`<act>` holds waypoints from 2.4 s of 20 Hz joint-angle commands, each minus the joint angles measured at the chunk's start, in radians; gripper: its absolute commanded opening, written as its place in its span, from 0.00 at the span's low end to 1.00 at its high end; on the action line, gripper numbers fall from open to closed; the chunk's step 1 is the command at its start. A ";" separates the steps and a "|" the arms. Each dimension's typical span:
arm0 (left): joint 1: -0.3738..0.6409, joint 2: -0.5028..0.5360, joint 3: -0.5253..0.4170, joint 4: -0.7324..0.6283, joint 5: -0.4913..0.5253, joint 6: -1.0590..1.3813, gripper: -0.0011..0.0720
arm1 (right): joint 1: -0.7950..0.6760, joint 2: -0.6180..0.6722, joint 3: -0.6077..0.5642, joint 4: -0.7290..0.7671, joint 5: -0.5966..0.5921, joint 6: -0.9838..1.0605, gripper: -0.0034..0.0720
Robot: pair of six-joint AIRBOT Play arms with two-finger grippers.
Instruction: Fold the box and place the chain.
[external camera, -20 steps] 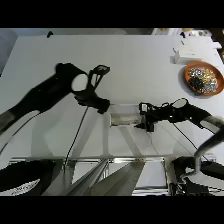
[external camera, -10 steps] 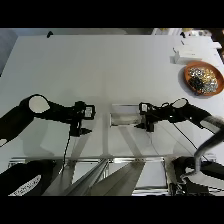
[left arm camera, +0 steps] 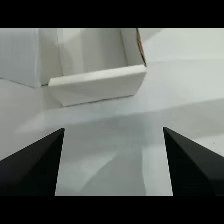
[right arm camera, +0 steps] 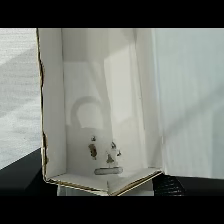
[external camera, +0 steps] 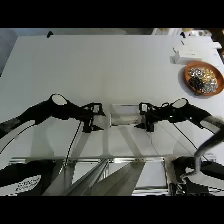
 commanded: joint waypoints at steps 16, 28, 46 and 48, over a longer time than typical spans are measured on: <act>-0.077 -0.086 0.076 -0.040 0.081 -0.109 0.97 | 0.000 0.001 0.000 0.000 0.000 0.000 0.55; -0.061 -0.042 0.076 0.018 0.066 -0.108 0.98 | 0.000 0.001 0.000 0.000 0.000 0.000 0.55; -0.109 -0.085 0.076 -0.071 0.115 -0.106 0.98 | 0.000 0.001 0.000 0.000 0.000 0.000 0.55; -0.122 -0.099 0.076 -0.096 0.128 -0.106 0.98 | 0.000 0.001 0.000 0.000 0.000 0.000 0.55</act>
